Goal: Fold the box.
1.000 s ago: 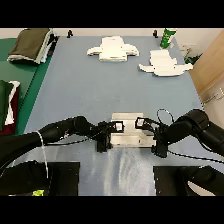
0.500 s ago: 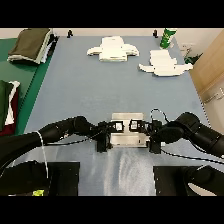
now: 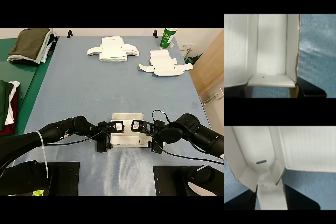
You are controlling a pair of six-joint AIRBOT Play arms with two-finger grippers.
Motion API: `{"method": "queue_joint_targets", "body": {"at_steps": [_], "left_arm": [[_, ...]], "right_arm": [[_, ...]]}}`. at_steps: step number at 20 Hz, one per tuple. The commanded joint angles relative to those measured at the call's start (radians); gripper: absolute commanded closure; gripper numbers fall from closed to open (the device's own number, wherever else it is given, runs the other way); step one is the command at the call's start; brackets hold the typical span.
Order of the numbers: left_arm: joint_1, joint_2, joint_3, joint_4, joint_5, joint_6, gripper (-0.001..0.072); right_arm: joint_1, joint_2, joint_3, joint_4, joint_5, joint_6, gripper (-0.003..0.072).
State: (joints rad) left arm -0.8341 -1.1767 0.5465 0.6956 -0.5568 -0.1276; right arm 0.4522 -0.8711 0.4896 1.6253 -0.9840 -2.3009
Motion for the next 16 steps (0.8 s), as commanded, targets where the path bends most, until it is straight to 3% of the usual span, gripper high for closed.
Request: {"method": "queue_joint_targets", "body": {"at_steps": [1,3,4,6,9,16], "left_arm": [[0.0,0.0,0.001,0.0,0.0,0.0,0.0117],[0.0,0.0,0.001,0.0,0.001,0.0,0.0117],[0.0,0.0,0.001,0.0,0.001,0.0,0.0117],[0.0,0.0,0.001,0.0,0.001,0.0,0.0117],[0.0,0.0,0.001,0.0,0.002,0.0,0.0117],[0.0,0.0,0.001,0.0,0.007,0.0,0.0117]], "right_arm": [[-0.013,0.0,-0.004,0.098,0.014,-0.045,0.0184],[-0.013,0.002,0.0,0.111,0.018,-0.047,0.0209],[-0.011,0.006,-0.001,0.11,0.014,-0.048,0.0338],[-0.01,0.016,-0.001,0.11,0.015,-0.05,0.0394],[-0.01,0.025,-0.001,0.112,0.023,-0.079,0.0545],[0.005,0.024,-0.001,0.237,0.108,-0.153,0.0551]]}}
